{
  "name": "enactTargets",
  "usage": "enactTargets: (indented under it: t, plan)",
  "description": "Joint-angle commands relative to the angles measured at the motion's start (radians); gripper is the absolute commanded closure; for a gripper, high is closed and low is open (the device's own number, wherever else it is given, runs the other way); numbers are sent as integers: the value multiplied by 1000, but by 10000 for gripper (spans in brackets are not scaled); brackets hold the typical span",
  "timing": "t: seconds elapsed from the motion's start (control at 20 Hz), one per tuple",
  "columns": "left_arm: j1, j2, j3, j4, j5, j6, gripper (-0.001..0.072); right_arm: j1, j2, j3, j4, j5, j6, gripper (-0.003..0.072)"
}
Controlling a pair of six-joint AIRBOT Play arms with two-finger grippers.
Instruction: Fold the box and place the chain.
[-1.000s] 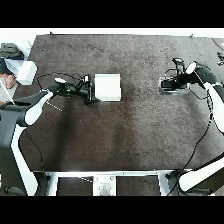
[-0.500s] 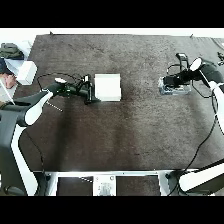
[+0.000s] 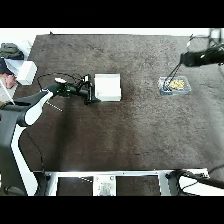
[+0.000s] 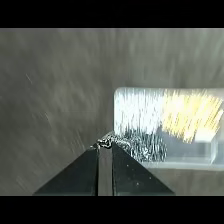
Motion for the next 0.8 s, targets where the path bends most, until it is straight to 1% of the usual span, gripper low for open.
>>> enactTargets:
  t: [0.0,0.15,0.2,0.25,0.3,0.45,0.6,0.75]
  plan:
    - [-1,0,0,0,0,0,475,47,191,2,16,-129,-3,706]
    - [-1,0,0,0,0,0,475,132,306,3,26,-294,-2,707]
    - [-1,0,0,0,0,0,475,167,322,5,26,-331,-3,707]
    - [-1,0,0,0,0,0,475,203,326,18,28,-341,-2,707]
    - [-1,0,0,0,0,0,475,239,324,29,27,-344,-3,707]
    - [-1,0,0,0,0,0,475,358,309,31,26,-403,-3,707]
    - [-1,0,0,0,0,0,475,458,257,32,27,-452,-3,707]
    - [-1,0,0,0,0,0,475,537,187,32,66,-454,-3,707]
